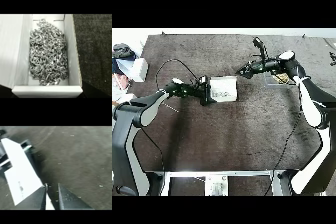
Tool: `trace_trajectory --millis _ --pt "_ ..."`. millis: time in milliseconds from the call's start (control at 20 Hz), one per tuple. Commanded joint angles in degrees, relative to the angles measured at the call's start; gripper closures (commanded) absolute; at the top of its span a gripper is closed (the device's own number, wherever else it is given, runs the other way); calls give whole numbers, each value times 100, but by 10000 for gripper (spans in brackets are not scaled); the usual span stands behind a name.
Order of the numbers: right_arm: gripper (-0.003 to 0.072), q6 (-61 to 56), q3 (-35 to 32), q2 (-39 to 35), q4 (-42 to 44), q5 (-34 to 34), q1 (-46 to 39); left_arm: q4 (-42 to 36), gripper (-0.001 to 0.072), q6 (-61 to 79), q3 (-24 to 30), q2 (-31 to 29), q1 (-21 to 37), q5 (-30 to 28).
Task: Fold the box and place the chain.
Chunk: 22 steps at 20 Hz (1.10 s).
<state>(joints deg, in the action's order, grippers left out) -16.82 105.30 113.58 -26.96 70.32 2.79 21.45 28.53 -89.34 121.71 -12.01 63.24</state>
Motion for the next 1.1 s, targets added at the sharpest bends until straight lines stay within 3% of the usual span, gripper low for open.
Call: trace_trajectory --millis 0,100,150,300,700,1050 --pt "524 258 15 24 -85 564 133 0 354 0 -7 2 4 -2" --pt "522 361 17 22 -291 732 227 0 354 0 -7 2 4 -2" --pt "427 380 15 9 -304 822 238 0 354 0 -7 2 4 -2" --pt "425 378 15 -164 -400 918 256 0 354 0 -7 2 4 -2" --pt "424 1137 11 -201 -627 424 763 0 354 0 -7 2 4 -2" --pt "425 1126 -2 -201 -839 647 835 0 354 0 -7 2 4 -2"
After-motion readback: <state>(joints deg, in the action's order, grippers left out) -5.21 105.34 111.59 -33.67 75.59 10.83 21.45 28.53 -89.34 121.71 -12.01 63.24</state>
